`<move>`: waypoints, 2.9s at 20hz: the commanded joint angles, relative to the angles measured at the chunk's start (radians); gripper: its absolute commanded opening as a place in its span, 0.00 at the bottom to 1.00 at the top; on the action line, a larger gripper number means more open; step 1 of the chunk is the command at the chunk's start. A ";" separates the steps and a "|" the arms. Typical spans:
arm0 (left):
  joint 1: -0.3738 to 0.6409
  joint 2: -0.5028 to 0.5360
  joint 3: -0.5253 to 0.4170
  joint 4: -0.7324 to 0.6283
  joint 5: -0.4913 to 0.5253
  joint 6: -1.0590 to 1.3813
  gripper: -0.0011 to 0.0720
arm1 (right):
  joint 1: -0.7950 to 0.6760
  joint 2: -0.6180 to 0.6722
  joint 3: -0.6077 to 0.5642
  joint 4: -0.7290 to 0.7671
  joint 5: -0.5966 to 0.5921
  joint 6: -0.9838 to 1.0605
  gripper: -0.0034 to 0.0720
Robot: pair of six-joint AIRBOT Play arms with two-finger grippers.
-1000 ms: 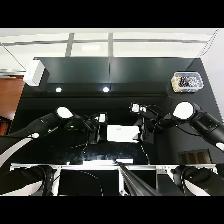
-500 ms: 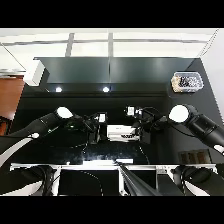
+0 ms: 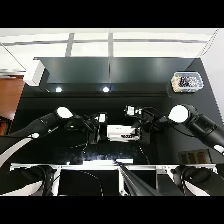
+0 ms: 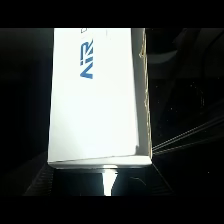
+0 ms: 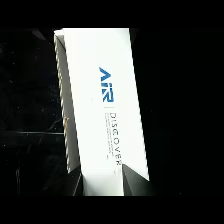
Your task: Fold the box and place the chain.
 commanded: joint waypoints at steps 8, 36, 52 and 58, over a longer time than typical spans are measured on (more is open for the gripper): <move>0.001 0.000 0.000 0.000 0.000 0.000 0.59 | 0.001 0.000 0.000 -0.007 0.021 0.007 0.41; 0.001 0.000 0.000 0.000 0.000 0.000 0.59 | 0.001 0.000 0.008 -0.050 0.050 0.130 0.41; 0.001 0.000 0.000 0.000 0.000 0.000 0.59 | 0.001 0.000 0.008 -0.076 0.069 0.142 0.41; 0.001 0.000 0.000 0.000 0.000 0.000 0.59 | 0.001 0.000 0.008 -0.076 0.076 0.146 0.41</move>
